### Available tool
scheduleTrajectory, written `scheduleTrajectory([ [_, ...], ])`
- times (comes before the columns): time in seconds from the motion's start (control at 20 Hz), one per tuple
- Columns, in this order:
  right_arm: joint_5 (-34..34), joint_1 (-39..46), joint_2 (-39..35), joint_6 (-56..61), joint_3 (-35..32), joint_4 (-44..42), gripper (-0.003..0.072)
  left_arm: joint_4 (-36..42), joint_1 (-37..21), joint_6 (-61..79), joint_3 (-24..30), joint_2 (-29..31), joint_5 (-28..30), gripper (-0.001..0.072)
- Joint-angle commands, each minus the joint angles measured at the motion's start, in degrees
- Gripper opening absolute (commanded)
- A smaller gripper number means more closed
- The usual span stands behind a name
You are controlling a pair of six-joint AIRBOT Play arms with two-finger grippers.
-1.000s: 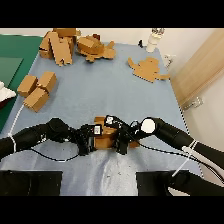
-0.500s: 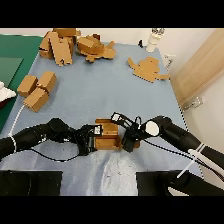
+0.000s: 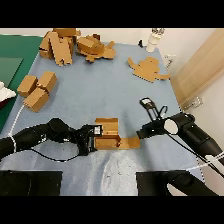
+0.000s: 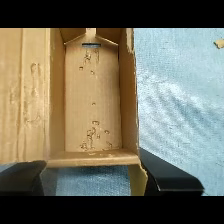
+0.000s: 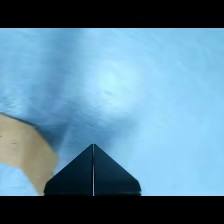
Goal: Fold the box.
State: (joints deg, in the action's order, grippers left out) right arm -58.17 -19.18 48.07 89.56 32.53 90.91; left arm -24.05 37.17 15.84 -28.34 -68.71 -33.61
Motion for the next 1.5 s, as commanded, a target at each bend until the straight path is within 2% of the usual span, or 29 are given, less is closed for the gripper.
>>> scheduleTrajectory([
  [0.0, -0.7, 5.8, 0.0, 6.0, -3.8, -6.4, 0.0005, 0.0, 0.0, 0.0, -0.1, 0.0, 0.0, 0.0442],
  [0.25, 5.7, 6.3, 1.9, -2.7, -10.3, -30.4, 0.0005, -0.1, 0.0, 0.0, -0.1, 0.0, -1.2, 0.0442],
  [0.4, 6.5, 6.3, 2.9, -8.2, -11.2, -40.0, 0.0005, -0.3, 0.0, 0.0, -0.1, 0.0, -1.5, 0.0442],
  [0.7, 6.6, 6.3, 3.0, -9.3, -11.2, -43.7, 0.0005, -0.2, 0.0, 0.0, -0.1, 0.0, -1.6, 0.0442],
  [0.9, 6.1, 6.3, 3.0, -13.4, -11.2, -51.5, 0.0006, -0.3, 0.0, 0.0, -0.1, 0.0, -2.5, 0.0442],
  [1.0, 6.2, 6.3, 2.9, -14.1, -10.9, -52.2, 0.0007, -0.3, 0.0, 0.0, -0.2, 0.0, -3.0, 0.0442],
  [1.05, 6.1, 6.3, 2.9, -14.2, -10.5, -51.6, 0.0042, -0.3, 0.0, 0.0, -0.2, 0.0, -3.0, 0.0442],
  [1.1, 6.1, 6.3, 2.9, -14.2, -9.9, -50.5, 0.011, -0.3, 0.0, 0.0, -0.2, 0.0, -3.0, 0.0442],
  [1.2, 5.9, 6.3, 2.9, -14.1, -9.0, -50.0, 0.0128, -0.3, 0.0, 0.0, -0.2, 0.0, -3.0, 0.0442],
  [1.25, 5.5, 6.3, 2.9, -14.1, -8.8, -50.1, 0.0178, -0.3, 0.0, 0.0, -0.2, 0.0, -3.0, 0.0442],
  [1.4, 3.5, 6.3, 2.9, -14.2, -8.3, -50.0, 0.0184, -0.4, 0.0, 0.0, -0.2, 0.0, -2.9, 0.0442],
  [1.45, 2.8, 6.3, 2.9, -14.2, -8.1, -50.0, 0.025, -0.4, 0.0, 0.0, -0.2, 0.0, -2.9, 0.0442],
])
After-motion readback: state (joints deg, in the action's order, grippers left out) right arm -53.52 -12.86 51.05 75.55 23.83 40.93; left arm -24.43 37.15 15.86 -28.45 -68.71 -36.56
